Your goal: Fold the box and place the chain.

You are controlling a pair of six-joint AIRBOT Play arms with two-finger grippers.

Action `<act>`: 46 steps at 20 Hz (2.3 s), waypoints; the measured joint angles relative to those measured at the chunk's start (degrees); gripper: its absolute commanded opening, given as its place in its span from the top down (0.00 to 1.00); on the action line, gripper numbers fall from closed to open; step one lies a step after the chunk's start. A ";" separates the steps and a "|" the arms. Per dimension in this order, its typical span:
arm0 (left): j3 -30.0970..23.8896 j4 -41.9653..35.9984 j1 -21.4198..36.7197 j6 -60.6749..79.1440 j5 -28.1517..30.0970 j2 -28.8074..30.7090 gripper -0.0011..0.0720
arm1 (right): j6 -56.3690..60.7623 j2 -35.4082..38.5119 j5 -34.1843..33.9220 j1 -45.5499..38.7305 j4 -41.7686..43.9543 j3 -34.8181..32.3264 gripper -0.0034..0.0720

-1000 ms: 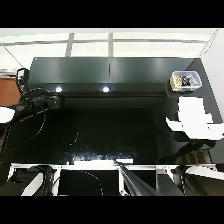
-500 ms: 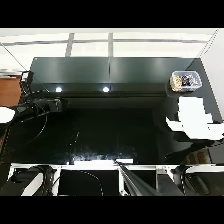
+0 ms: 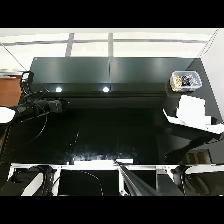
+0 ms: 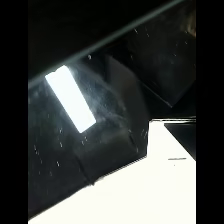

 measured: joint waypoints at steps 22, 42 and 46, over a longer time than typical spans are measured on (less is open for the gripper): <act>0.00 -0.50 -0.72 0.35 -0.44 -0.02 0.02 | -3.08 48.13 -42.49 56.74 35.69 -48.41 0.94; 5.09 -28.96 -5.49 23.26 -19.80 -30.56 0.02 | -1.07 57.13 -74.40 91.06 35.10 -62.18 0.94; 11.47 -28.74 -5.44 33.18 -31.01 -39.60 0.20 | -0.76 57.16 -74.38 91.14 35.06 -62.20 0.94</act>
